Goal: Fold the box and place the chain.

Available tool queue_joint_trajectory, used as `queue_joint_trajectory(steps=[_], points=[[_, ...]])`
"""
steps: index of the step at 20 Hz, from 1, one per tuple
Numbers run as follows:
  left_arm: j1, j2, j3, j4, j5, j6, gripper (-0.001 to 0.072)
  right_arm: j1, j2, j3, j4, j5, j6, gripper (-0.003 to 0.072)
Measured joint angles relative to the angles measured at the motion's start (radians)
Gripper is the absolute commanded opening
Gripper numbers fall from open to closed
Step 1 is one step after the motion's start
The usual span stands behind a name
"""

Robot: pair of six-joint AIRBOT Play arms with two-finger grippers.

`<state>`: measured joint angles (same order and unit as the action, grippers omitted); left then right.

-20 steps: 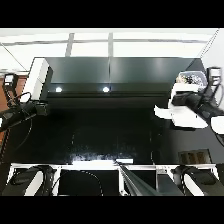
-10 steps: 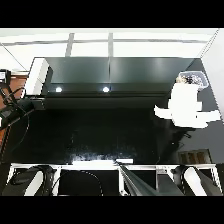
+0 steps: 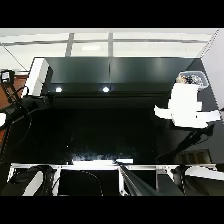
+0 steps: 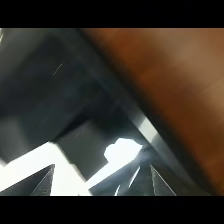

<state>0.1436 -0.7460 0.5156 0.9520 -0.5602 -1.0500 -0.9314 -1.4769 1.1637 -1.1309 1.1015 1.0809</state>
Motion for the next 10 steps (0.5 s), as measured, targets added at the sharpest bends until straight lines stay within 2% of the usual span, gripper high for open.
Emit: queue_joint_trajectory(steps=[4,5,6,8,9,10], points=[[0.000,-0.006,0.000,-0.042,-0.006,-0.003,0.0711,0.035,-0.127,0.093,0.055,0.150,-0.150,0.0720],[0.000,-0.007,0.000,-0.050,-0.008,-0.003,0.0711,0.051,-0.147,0.103,0.051,0.176,-0.177,0.0668],[0.000,-0.008,0.000,-0.057,-0.008,-0.004,0.0711,0.064,-0.161,0.110,0.042,0.191,-0.194,0.0437],[0.000,-0.009,0.000,-0.064,-0.010,-0.027,0.0710,0.083,-0.180,0.119,-0.003,0.220,-0.212,0.0058],[0.000,-0.009,0.000,-0.068,-0.011,-0.042,0.0711,0.087,-0.184,0.122,-0.014,0.232,-0.217,0.0006],[0.000,-0.009,0.000,-0.069,-0.016,-0.051,0.0711,0.090,-0.187,0.124,-0.027,0.257,-0.220,0.0006]])
